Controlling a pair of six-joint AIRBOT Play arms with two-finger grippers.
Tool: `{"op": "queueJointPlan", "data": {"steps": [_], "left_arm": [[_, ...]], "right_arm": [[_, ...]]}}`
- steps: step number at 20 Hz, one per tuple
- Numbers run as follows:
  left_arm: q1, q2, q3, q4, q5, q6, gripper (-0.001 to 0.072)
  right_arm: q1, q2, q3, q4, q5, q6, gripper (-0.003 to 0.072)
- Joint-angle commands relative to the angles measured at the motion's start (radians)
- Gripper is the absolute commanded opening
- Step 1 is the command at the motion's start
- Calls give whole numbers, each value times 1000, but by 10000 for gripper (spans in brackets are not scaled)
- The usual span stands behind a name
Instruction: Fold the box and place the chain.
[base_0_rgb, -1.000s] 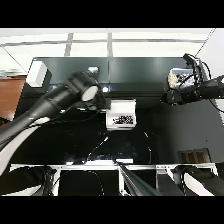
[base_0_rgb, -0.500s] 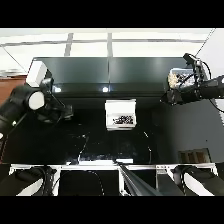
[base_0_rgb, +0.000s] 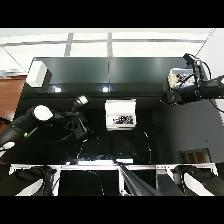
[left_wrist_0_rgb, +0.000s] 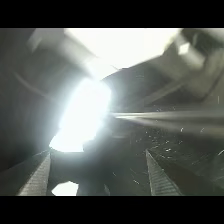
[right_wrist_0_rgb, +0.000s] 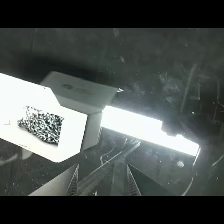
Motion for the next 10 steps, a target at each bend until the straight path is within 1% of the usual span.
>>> {"op": "queueJointPlan", "data": {"steps": [1, 2, 4, 5, 8, 10], "left_arm": [[-63, -74, 43, -59, 51, 420, 717], [-52, -123, 75, -88, 22, 481, 717], [-22, -213, 122, -233, -3, 589, 717], [-16, -248, 142, -274, -13, 607, 717], [-37, -325, 177, -249, -24, 629, 717], [-64, -350, 182, -249, 5, 629, 717]], "right_arm": [[3, 0, -17, 1, 0, 11, 364], [5, 0, -23, 2, -3, 11, 364], [5, 0, -25, 2, -5, 11, 364], [5, 0, -25, 2, -4, 11, 364], [5, 0, -25, 2, -5, 11, 364], [5, 0, -25, 2, -5, 11, 364]]}}
